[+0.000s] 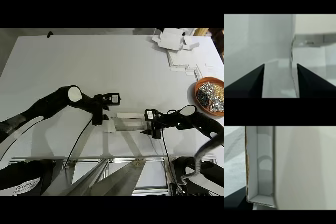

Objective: Fold the box and place the chain.

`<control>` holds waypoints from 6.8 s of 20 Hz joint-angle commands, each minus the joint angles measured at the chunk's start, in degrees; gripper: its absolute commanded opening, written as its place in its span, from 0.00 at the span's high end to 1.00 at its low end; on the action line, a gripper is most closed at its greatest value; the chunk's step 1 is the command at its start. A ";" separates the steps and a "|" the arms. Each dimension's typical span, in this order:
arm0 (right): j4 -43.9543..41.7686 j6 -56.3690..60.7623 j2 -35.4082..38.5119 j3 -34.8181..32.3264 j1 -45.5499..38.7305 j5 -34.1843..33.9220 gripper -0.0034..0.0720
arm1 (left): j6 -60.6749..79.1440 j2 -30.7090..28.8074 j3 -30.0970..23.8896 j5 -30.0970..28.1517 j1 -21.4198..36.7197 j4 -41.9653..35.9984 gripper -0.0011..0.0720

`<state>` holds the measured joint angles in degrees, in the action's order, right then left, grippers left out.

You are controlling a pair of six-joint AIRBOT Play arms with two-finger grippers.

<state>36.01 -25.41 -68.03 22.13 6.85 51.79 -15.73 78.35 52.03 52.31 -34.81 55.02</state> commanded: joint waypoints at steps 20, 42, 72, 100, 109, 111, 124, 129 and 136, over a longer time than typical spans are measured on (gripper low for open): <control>-0.02 0.02 0.04 0.04 -0.02 -0.04 0.48 | -12.72 8.63 8.92 -21.94 -12.50 -8.02 0.98; -0.02 0.02 0.04 0.04 -0.02 -0.07 0.48 | -22.27 -6.60 2.01 1.01 -6.67 7.37 0.98; 0.00 0.02 0.04 0.04 -0.02 -0.09 0.48 | 15.69 2.19 -5.84 -6.03 -4.22 -1.55 0.59; -0.02 0.02 0.04 0.04 -0.02 -0.13 0.48 | 15.72 4.76 -5.84 -10.51 -9.05 -18.49 0.67; 0.00 0.02 0.04 0.04 -0.02 -0.13 0.48 | 14.82 4.66 -5.84 -10.45 -9.92 -19.65 0.42; 0.00 0.00 0.04 0.04 -0.02 -0.13 0.48 | 10.60 3.39 -5.84 -10.29 -9.75 -18.01 0.43; -0.02 0.02 0.04 0.04 -0.02 -0.13 0.48 | -57.83 -14.88 -10.14 1.88 6.62 8.68 0.91; 0.00 0.02 0.04 0.04 -0.02 -0.13 0.48 | -68.50 -13.81 -17.86 -5.22 8.61 5.97 0.93; 0.00 0.02 0.04 0.04 -0.02 -0.13 0.48 | -68.04 -5.75 -18.03 -7.56 5.86 -4.74 0.98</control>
<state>36.01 -25.39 -68.03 22.13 6.85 51.66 -82.78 69.43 34.37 45.89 -28.01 54.78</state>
